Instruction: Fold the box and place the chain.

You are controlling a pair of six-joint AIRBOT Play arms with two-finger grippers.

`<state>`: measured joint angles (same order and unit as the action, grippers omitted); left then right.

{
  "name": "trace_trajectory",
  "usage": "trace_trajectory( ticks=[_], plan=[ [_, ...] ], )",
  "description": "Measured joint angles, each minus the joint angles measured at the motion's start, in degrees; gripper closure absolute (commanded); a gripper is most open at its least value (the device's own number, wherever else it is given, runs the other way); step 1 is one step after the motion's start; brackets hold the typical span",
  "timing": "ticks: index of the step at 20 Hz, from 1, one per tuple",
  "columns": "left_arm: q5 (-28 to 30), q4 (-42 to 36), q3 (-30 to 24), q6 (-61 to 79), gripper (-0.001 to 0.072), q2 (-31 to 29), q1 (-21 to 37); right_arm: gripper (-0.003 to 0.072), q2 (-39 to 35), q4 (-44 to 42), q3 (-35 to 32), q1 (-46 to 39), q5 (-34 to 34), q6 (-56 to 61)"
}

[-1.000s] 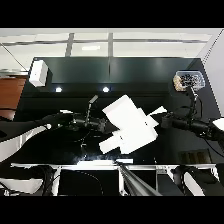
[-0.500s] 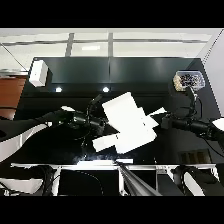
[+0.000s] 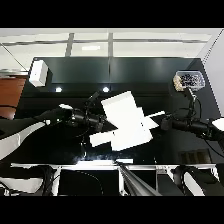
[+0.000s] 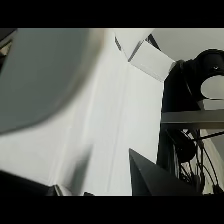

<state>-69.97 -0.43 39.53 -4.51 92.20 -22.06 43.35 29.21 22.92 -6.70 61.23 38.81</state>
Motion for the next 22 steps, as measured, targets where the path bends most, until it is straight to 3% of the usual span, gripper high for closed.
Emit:
trace_trajectory(
  ticks=[2,4,5,6,7,11,16,19,22],
  plan=[
    [-1.2,0.13,0.0,-0.22,0.0436,0.0,0.42,0.0641,0.0,0.28,0.0,0.0,0.02,0.0],
    [-1.77,0.59,0.0,-0.28,0.0587,0.0,0.68,0.0639,-0.02,0.72,0.0,0.0,0.04,0.0],
    [-2.03,0.9,0.0,-0.28,0.0621,0.0,0.76,0.0477,0.0,0.96,0.0,0.0,0.04,0.0],
    [-2.25,1.49,0.0,-0.39,0.0682,0.0,0.79,0.013,-0.02,1.03,0.0,0.0,0.04,0.17],
    [-2.38,2.08,0.0,-0.39,0.068,0.0,0.83,-0.0019,-0.02,1.09,0.0,-0.02,0.04,0.15],
    [-3.67,4.83,0.52,0.33,0.0685,0.0,0.98,-0.0021,0.0,5.03,3.06,-1.88,0.44,0.0],
    [-1.97,11.93,2.47,1.16,0.0688,-3.02,-0.59,-0.0021,0.0,13.14,12.66,-4.92,0.74,-1.07],
    [5.27,19.3,2.58,1.92,0.0685,-8.96,-4.7,-0.0021,0.0,16.46,15.17,-4.48,2.45,-4.79],
    [17.33,21.99,0.79,6.12,0.0681,-13.49,-8.55,-0.0021,-0.02,19.3,15.37,-2.01,3.69,-8.35]
  ],
)
